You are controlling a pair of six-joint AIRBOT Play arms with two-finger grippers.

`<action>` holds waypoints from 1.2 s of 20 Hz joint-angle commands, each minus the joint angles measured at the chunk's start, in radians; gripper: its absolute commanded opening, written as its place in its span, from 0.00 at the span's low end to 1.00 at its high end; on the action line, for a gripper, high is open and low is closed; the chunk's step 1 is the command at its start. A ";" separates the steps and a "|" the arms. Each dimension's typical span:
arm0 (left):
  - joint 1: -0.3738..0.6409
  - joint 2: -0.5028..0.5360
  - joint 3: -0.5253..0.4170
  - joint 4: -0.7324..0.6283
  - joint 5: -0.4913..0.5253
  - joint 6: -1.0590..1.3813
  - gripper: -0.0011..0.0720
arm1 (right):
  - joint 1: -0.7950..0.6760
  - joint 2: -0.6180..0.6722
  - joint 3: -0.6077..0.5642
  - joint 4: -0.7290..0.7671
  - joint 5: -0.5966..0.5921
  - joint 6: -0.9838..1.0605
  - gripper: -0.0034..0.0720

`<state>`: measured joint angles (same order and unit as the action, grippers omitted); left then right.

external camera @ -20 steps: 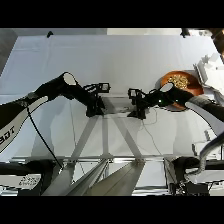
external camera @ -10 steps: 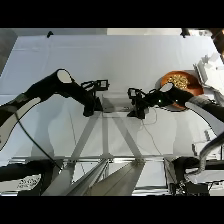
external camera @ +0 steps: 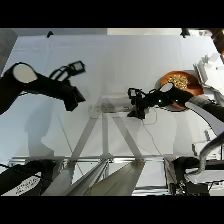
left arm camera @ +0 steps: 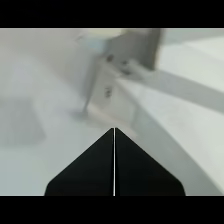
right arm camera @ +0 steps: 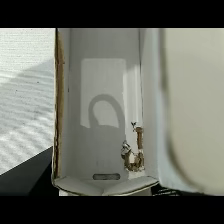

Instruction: Fold the box and place the chain.

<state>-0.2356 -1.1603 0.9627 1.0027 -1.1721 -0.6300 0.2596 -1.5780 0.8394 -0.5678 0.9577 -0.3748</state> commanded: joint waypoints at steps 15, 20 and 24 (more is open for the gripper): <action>-0.080 -0.289 -0.162 -0.145 0.248 -0.567 0.02 | 0.000 0.000 0.001 0.000 0.000 0.000 0.55; -0.084 -0.288 -0.162 -0.164 0.253 -0.563 0.02 | 0.000 0.000 0.001 0.000 0.000 0.000 0.55; -0.070 -0.270 -0.162 -0.145 0.274 -0.535 0.02 | 0.000 0.000 0.001 0.000 0.000 0.000 0.55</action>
